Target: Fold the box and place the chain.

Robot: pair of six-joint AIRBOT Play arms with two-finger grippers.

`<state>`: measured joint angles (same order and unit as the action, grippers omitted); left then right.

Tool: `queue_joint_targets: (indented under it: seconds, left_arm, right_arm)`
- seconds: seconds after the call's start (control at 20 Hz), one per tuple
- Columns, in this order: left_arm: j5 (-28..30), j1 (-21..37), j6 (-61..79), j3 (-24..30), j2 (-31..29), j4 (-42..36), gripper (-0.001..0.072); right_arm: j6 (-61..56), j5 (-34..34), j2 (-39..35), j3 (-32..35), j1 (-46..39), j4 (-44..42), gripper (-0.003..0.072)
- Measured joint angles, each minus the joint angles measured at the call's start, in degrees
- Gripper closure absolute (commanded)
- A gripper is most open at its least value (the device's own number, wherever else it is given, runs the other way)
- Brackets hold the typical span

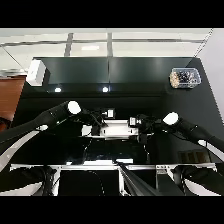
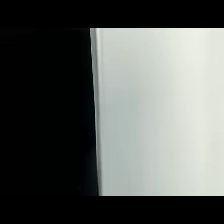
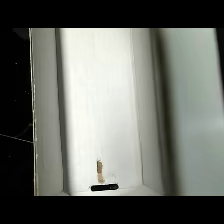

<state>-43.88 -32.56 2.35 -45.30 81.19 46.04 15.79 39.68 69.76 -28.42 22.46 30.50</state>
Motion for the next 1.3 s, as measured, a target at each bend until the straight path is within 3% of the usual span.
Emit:
queue_joint_targets:
  seconds: [1.3]
  left_arm:
    - [0.0,0.0,0.0,0.0,0.0,0.0,0.0683]
  right_arm:
    - [-3.2,0.1,0.2,0.0,-0.5,2.9,0.0068]
